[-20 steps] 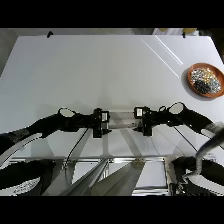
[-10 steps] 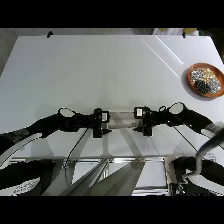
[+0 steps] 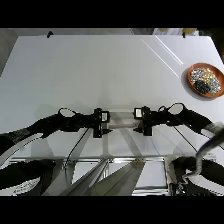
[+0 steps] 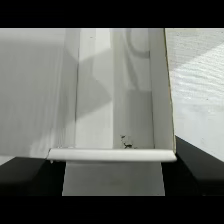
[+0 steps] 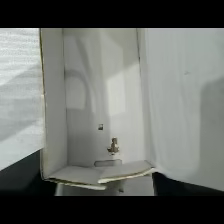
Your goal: Fold the box and place the chain.
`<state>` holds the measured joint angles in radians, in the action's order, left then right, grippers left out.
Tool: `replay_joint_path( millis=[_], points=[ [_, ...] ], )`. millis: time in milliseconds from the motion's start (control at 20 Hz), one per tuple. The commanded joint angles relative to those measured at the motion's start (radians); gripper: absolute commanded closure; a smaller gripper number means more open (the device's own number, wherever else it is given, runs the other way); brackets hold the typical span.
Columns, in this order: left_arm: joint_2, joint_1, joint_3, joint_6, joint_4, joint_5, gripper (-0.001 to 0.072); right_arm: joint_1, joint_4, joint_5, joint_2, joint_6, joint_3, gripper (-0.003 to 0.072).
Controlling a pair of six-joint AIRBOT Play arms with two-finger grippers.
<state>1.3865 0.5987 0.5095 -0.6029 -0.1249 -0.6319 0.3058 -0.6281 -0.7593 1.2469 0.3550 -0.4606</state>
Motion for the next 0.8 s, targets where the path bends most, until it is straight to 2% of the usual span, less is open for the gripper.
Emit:
replay_joint_path(
  millis=[0,250,450,500,600,750],
  points=[
    [0.0,0.0,-0.001,0.001,-0.003,-0.008,0.0499,0.0,-0.084,-0.007,-0.005,-0.094,-0.001,-0.001],
    [0.0,0.0,-0.001,0.001,-0.003,-0.012,0.0499,0.0,-0.377,-0.074,-0.083,-0.387,-0.001,-0.0002],
    [0.0,0.0,-0.001,0.001,-0.003,-0.012,0.0499,0.0,-0.494,-0.139,-0.222,-0.508,-0.002,0.001],
    [0.0,0.0,-0.001,0.001,-0.003,-0.011,0.0499,0.0,-0.533,-0.154,-0.266,-0.533,-0.002,0.0045],
    [0.0,0.0,-0.001,0.001,-0.003,-0.012,0.0499,0.0,-0.598,-0.181,-0.35,-0.587,-0.002,0.0051],
    [0.0,0.0,-0.001,0.001,-0.003,-0.011,0.0499,0.0,-0.614,-0.194,-0.465,-0.632,-0.002,0.0052]
  ],
)
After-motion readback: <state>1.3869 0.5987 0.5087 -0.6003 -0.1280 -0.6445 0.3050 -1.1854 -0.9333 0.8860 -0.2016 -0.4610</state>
